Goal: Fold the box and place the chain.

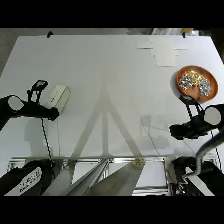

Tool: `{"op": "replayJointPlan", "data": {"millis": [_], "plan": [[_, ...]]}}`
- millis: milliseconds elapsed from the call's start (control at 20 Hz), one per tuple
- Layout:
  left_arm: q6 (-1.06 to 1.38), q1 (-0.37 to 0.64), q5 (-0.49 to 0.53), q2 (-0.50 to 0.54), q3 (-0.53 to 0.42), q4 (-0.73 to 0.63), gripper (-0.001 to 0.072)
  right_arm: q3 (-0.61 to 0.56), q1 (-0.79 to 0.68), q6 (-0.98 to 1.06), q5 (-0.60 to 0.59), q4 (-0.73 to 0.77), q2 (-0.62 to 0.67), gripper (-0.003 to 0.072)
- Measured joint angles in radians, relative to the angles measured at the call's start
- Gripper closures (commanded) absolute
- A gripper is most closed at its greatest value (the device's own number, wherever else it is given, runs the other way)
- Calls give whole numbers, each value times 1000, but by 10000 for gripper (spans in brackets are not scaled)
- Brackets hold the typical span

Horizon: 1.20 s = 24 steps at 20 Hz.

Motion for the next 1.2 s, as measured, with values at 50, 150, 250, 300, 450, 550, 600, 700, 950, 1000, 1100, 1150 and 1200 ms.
{"op": "replayJointPlan", "data": {"millis": [50, 150, 250, 300, 450, 550, 600, 700, 950, 1000, 1100, 1150, 1200], "plan": [[-2, 0, 7, 0, 0, -1, 15, 0, 0, 0, 0, 0, 0, 349], [-3, -1, 2, -1, 0, -1, 15, 0, 0, 0, 0, 0, 0, 349], [-6, -1, 1, -1, 0, -1, 15, 0, 0, 0, 0, 0, 0, 349], [-7, -1, 0, 1, 0, -2, 15, 0, 0, 0, 0, 0, 0, 349], [-7, -1, -8, 29, 0, -4, 15, 0, 0, 0, 0, 0, 0, 349], [-7, -1, -14, 63, 0, -8, 16, 0, 0, 0, 0, 0, 0, 349], [-7, -1, -17, 87, 0, -13, 16, 0, 0, 0, 0, 0, 0, 349], [-7, -1, -24, 139, 0, -19, 16, 0, 0, 0, 0, 0, 0, 349], [-7, -1, -29, 253, 0, -34, 16, 0, 0, 0, 0, 0, 0, 349], [-7, -1, -29, 265, 0, -42, 16, 0, 0, 0, 0, 0, 0, 349], [-7, -1, -28, 280, 0, -56, 16, 0, 0, 0, 0, 0, 0, 349], [-7, -1, -27, 285, 0, -59, 16, 0, 0, 0, 0, 0, 0, 349], [-7, -1, -26, 288, 0, -63, 16, 0, 0, 0, 0, 0, 0, 349]]}}
